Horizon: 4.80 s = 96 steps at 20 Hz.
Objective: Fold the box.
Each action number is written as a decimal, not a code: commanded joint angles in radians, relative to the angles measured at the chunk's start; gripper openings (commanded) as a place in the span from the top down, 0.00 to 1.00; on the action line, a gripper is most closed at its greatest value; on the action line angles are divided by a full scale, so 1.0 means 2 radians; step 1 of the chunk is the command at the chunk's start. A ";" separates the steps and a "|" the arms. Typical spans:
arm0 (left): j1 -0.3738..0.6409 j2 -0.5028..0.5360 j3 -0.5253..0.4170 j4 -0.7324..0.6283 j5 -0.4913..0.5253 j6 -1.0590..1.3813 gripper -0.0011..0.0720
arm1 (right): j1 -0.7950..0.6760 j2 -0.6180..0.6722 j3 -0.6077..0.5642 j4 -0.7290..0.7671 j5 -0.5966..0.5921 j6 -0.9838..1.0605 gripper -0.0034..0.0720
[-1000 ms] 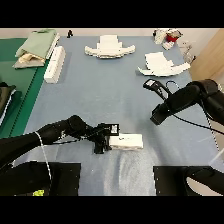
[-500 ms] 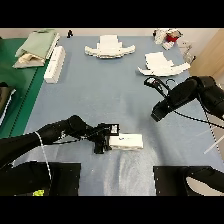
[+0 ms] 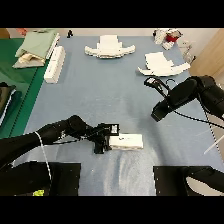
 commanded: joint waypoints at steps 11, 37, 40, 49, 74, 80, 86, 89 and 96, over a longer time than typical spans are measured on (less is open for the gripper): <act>0.263 0.171 0.005 0.199 -0.034 -0.412 0.44 | 0.000 0.000 0.000 0.000 0.000 0.000 0.95; 0.537 -0.216 0.332 0.196 0.019 -0.391 0.44 | 0.000 0.000 0.000 0.000 0.000 0.000 0.95; 0.533 -0.249 0.374 0.195 0.024 -0.407 0.44 | 0.000 0.000 0.000 0.000 0.000 0.000 0.95; 0.530 -0.289 0.409 0.196 0.040 -0.412 0.44 | 0.000 0.000 0.000 0.000 0.000 0.000 0.95; 0.538 -0.220 0.409 0.215 -0.037 -0.414 0.02 | 0.000 0.000 0.000 0.000 0.000 0.000 0.95; 0.549 -0.114 0.409 0.223 -0.138 -0.432 0.02 | 0.000 0.000 0.000 0.000 0.000 0.000 0.95; 0.525 -0.046 0.409 0.208 -0.307 -0.480 0.97 | 0.000 0.000 0.000 0.000 0.000 0.000 0.95; 0.460 -0.045 0.403 0.194 -0.370 -0.510 0.97 | 0.000 0.000 0.000 0.000 0.000 0.000 0.95; 0.226 -0.045 0.302 0.226 -0.322 -0.622 0.97 | 0.000 0.000 0.000 0.000 0.000 0.000 0.95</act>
